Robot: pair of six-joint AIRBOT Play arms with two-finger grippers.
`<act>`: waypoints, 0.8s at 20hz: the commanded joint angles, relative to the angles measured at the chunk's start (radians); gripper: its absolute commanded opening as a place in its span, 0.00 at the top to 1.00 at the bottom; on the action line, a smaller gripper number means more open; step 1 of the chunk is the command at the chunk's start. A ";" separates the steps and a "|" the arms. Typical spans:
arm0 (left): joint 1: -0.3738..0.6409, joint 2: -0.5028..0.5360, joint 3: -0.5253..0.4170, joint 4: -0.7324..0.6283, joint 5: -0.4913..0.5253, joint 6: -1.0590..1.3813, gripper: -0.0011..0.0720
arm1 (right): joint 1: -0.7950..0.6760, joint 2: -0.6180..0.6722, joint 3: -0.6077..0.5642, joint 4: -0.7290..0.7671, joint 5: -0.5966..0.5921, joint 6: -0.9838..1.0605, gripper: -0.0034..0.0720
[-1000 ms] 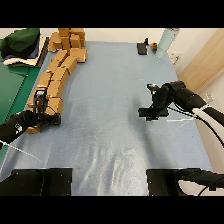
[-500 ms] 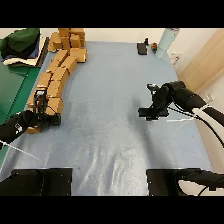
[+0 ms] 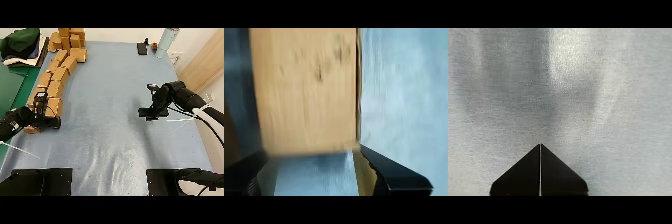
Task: Fold the box.
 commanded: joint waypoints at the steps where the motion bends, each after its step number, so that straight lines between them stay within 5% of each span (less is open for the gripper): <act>1: 0.046 0.064 0.100 0.047 -0.386 -0.019 0.03 | 0.000 -0.001 0.001 0.000 0.001 0.000 0.95; 5: 0.064 0.145 0.256 -0.027 -0.623 -0.110 0.03 | 0.000 -0.001 0.001 0.000 0.001 0.000 0.95; 6: 0.064 0.158 0.291 -0.111 -0.637 -0.109 0.15 | 0.001 -0.001 0.001 0.000 0.001 0.000 0.95; 8: 0.060 0.167 0.340 -0.302 -0.645 -0.081 0.96 | 0.000 -0.001 0.001 0.000 0.001 0.000 0.95; 10: 0.005 0.163 0.374 -0.414 -0.607 -0.077 0.97 | 0.001 -0.001 0.001 0.000 0.001 0.000 0.95; 16: -0.328 0.034 0.433 -0.395 -0.420 -0.086 0.97 | 0.000 -0.001 0.001 0.000 0.001 0.000 0.95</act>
